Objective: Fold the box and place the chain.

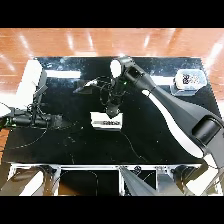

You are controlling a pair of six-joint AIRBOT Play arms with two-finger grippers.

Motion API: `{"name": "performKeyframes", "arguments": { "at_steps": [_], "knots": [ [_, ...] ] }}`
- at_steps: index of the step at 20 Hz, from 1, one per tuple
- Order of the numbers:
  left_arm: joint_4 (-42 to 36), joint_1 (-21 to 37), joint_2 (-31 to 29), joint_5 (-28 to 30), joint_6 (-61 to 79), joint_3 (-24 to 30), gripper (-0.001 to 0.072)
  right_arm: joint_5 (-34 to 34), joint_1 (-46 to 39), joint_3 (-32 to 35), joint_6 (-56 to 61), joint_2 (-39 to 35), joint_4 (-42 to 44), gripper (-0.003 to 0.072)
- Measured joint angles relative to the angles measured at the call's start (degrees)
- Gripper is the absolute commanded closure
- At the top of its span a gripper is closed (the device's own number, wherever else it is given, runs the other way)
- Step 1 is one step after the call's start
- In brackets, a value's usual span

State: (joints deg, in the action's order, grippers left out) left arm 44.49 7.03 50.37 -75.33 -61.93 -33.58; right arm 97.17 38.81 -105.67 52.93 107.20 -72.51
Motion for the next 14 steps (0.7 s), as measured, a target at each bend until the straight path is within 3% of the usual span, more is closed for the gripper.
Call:
{"name": "performKeyframes", "arguments": {
  "at_steps": [4, 5, 14],
  "knots": [
    [0.00, 0.00, 0.00, 0.28, 0.00, 0.00, 0.0199, -1.05, 1.27, 0.04, 0.00, 0.00, -1.07, 0.0191],
    [0.02, 0.00, 0.00, 0.26, 0.00, 0.00, 0.0199, -1.18, 1.64, 0.04, 0.00, -0.02, -1.14, 0.0262],
    [0.04, 0.00, 0.00, 0.20, 0.37, 0.00, 0.0199, -0.98, 3.34, 0.04, 0.52, -0.02, -1.51, 0.0261]
  ]
}}
